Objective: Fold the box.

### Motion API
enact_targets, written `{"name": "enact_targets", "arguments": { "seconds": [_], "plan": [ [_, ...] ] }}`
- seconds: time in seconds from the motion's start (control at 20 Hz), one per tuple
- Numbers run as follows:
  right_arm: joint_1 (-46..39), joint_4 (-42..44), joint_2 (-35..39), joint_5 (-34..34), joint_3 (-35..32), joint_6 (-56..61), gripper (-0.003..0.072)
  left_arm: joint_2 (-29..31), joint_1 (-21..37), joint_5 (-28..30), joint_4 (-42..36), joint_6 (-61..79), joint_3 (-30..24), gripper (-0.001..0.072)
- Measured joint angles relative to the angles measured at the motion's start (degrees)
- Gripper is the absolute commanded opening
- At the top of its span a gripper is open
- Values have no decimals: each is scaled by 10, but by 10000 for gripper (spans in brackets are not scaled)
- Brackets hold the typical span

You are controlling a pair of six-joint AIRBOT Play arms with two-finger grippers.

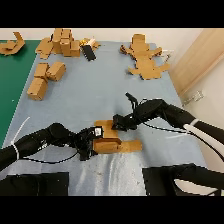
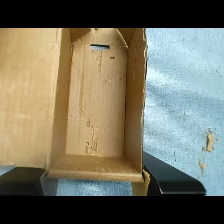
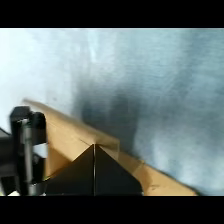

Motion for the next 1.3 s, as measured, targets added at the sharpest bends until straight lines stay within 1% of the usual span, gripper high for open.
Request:
{"name": "enact_targets", "arguments": {
  "seconds": [0.1,0.2,0.3,0.4,0.5,0.55,0.7,0.9,0.95,1.0,1.05,1.2,1.3],
  "plan": [
    [-1,2,-43,-5,3,-28,3,0,0,0,0,0,0,509],
    [-2,2,-68,-9,5,-49,2,0,0,0,0,0,0,509],
    [-2,2,-78,-12,6,-67,3,0,0,0,0,0,0,508],
    [-3,-7,-73,-17,7,-87,3,0,0,0,0,0,0,509],
    [-5,-32,-40,-24,7,-105,3,0,0,0,0,0,0,508],
    [-5,-56,-12,-32,7,-111,3,0,0,0,0,0,0,509],
    [-3,-130,89,-63,5,-133,4,0,0,0,0,0,0,508],
    [28,-178,215,-116,-32,-174,6,0,0,0,0,0,0,508],
    [41,-186,238,-127,-48,-186,149,0,0,0,0,0,0,508],
    [53,-190,254,-131,-64,-200,456,0,0,0,0,0,0,509],
    [66,-195,266,-130,-80,-221,587,0,0,0,0,0,0,508],
    [94,-205,273,-91,-116,-299,587,0,0,0,0,0,0,508],
    [102,-210,258,-51,-129,-343,587,0,0,0,0,0,0,508]
  ]
}}
